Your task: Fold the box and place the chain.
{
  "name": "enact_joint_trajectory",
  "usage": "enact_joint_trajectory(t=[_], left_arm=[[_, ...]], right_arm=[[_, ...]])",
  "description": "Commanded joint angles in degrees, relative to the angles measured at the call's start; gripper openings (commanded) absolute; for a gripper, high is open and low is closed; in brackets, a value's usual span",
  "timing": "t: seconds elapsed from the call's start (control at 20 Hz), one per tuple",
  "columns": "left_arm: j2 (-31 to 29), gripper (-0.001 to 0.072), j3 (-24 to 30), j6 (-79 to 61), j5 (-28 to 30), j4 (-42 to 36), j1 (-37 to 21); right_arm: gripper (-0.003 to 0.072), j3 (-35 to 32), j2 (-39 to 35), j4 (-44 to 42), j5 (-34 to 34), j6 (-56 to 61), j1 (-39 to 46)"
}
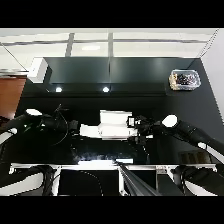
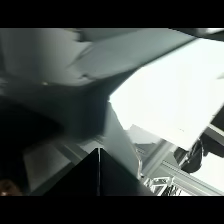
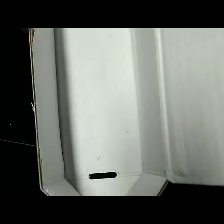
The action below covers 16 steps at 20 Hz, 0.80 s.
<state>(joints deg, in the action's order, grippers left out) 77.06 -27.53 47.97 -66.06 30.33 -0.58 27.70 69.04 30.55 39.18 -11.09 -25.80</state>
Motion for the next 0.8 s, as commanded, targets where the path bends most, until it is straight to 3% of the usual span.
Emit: enact_joint_trajectory(t=[0.0, 0.1, 0.15, 0.2, 0.25, 0.3, 0.55, 0.75], left_arm=[[0.00, 0.0075, -0.79, -1.73, 0.00, -2.56, 3.91], [-0.02, 0.0089, -1.79, -1.73, -0.15, -2.51, 5.40], [-0.04, 0.0141, -2.58, -1.73, -0.28, -2.49, 6.05], [-0.17, 0.0237, -3.52, -1.73, -0.70, -2.21, 6.43], [-0.50, 0.0422, -4.66, -1.73, -1.14, -1.95, 6.67], [-1.01, 0.0711, -5.90, -1.64, -1.86, -1.60, 6.67], [-2.93, 0.0708, -10.12, 0.42, -4.13, -0.76, 7.74], [-2.97, 0.0708, -11.74, 8.76, -1.33, 0.42, 13.66]], right_arm=[[0.0466, -0.02, -0.02, -0.02, 0.00, 0.04, -0.02], [0.0466, -0.02, -0.02, -0.02, 0.00, 0.04, -0.02], [0.0466, -0.02, -0.02, -0.02, 0.00, 0.04, -0.02], [0.0466, -0.02, -0.02, -0.02, 0.00, 0.04, -0.02], [0.0466, -0.02, -0.02, -0.02, 0.00, 0.04, -0.02], [0.0467, -0.02, -0.02, -0.02, 0.00, 0.04, -0.02], [0.0466, -0.02, -0.02, -0.02, 0.00, 0.04, -0.02], [0.0466, -0.02, -0.02, -0.02, -0.02, 0.09, -0.02]])
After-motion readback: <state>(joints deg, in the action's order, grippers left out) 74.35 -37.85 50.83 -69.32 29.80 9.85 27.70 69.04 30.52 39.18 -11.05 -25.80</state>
